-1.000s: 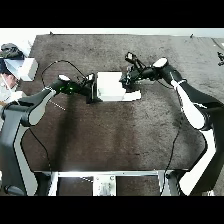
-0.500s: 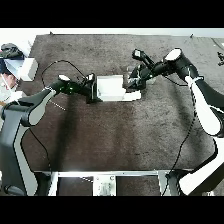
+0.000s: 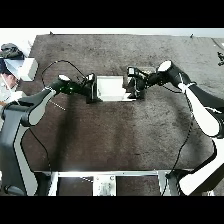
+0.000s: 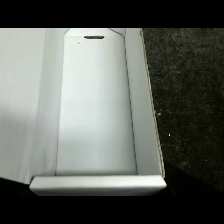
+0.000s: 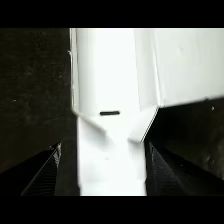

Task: Fold the box and place the chain.

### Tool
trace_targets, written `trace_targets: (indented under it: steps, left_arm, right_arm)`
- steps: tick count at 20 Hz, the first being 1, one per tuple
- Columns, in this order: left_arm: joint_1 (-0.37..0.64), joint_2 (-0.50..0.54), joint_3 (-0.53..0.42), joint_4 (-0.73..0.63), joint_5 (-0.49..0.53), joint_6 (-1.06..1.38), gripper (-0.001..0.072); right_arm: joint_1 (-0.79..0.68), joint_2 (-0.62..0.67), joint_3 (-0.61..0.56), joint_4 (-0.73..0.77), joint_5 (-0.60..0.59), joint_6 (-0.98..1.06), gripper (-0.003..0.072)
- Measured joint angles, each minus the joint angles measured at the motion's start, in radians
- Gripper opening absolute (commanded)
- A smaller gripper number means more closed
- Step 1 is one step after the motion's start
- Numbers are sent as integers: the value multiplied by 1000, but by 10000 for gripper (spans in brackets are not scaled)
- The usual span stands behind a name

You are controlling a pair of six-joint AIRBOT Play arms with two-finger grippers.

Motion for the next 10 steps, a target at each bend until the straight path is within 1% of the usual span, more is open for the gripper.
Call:
trace_targets:
  steps: [1,2,3,4,5,6,10]
  left_arm:
    - [0,0,0,0,0,0,273]
    - [0,0,0,0,0,0,273]
    - [0,0,0,0,0,0,273]
    - [0,0,0,0,0,0,273]
    - [0,0,0,0,0,0,273]
    - [0,0,0,0,0,0,273]
    - [0,0,0,0,0,0,273]
  right_arm:
    - [8,-5,-4,0,-23,-8,580]
    - [14,-11,-6,0,-43,-15,466]
    - [19,-18,-9,-1,-59,-18,428]
    - [21,-24,-10,-1,-69,-20,426]
    - [23,-31,-11,-1,-82,-24,359]
    - [25,-37,-12,0,-86,-26,265]
    - [28,-47,-13,53,-93,-27,268]
